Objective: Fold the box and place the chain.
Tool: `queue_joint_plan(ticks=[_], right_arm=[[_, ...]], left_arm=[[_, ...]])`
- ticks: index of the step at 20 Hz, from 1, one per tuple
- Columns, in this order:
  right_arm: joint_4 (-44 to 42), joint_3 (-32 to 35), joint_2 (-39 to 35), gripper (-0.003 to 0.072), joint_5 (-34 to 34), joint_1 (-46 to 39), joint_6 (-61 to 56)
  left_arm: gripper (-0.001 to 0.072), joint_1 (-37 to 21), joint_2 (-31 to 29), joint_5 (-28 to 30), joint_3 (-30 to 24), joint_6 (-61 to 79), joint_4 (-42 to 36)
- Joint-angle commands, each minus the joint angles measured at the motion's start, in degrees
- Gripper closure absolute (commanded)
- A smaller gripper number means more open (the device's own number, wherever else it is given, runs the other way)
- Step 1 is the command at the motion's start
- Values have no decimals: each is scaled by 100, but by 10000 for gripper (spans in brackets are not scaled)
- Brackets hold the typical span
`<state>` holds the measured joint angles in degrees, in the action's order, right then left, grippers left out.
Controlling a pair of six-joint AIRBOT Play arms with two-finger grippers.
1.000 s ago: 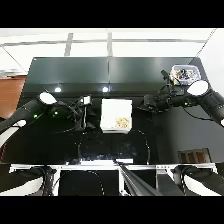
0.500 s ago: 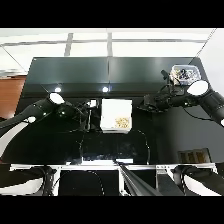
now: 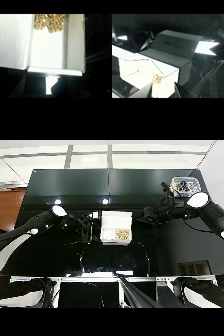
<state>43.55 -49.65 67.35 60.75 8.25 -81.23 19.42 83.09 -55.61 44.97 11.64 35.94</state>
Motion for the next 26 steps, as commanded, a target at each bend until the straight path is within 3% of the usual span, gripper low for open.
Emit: queue_joint_plan(ticks=[1, 12, 13, 14, 15, 16, 18, 21, 23, 26], right_arm=[[2, 2, 0, 352, -11, 7, 2], [2, 2, 0, 352, -164, 7, 2], [2, 2, 0, 352, -184, 7, 2], [2, 2, 0, 352, -195, 7, 2], [4, 2, 0, 350, -201, 7, 2], [4, 2, 0, 346, -262, 7, 2], [-2, 0, 2, -13, -538, 7, 114], [-46, -219, 190, -15, -1305, 7, 374], [-411, -525, 608, -15, -1377, 13, 721], [-944, -660, 1075, -15, -1408, 297, 2396]], left_arm=[[-2, 68, 7, 26, 9, -4, -63], [3, 470, 4, 348, 20, -42, -57], [70, 494, 4, 470, 20, -151, -42], [205, 498, 4, 514, 22, -197, -44], [294, 498, 4, 544, 24, -225, -46], [306, 498, 4, 577, 24, -269, -46], [306, 498, 4, 588, 24, -271, -46], [307, 498, 4, 590, 24, -273, -46], [307, 498, 4, 590, 24, -275, -48], [306, 498, 4, 590, 24, -275, -48]])
